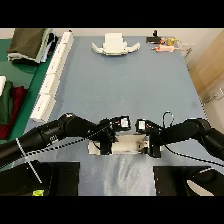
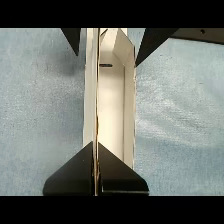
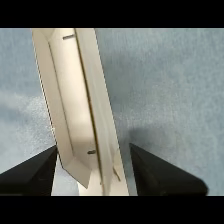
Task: Fold the box.
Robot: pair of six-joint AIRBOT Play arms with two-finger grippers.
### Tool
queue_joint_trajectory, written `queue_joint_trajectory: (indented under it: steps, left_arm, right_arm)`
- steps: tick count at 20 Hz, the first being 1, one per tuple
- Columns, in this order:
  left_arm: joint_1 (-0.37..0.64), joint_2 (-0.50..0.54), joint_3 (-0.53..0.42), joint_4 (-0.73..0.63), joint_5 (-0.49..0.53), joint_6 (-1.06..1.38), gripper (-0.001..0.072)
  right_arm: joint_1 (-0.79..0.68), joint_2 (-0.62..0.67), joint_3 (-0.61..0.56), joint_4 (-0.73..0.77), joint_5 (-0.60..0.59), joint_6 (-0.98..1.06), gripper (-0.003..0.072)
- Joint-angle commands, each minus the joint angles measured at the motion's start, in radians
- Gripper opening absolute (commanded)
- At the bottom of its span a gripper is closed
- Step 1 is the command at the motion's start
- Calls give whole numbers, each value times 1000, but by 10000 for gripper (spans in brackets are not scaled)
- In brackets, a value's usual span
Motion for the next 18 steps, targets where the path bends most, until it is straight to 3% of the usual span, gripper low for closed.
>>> queue_joint_trajectory:
  steps: [1,9,18]
  left_arm:
    - [0,0,-1,0,0,0,15]
    - [0,0,-1,0,0,0,15]
    - [0,0,-1,0,0,0,16]
  right_arm:
    - [-24,-5,1,-20,-14,-83,715]
    - [-24,-18,0,-25,-11,-84,711]
    - [-107,-146,-4,121,-64,-262,702]
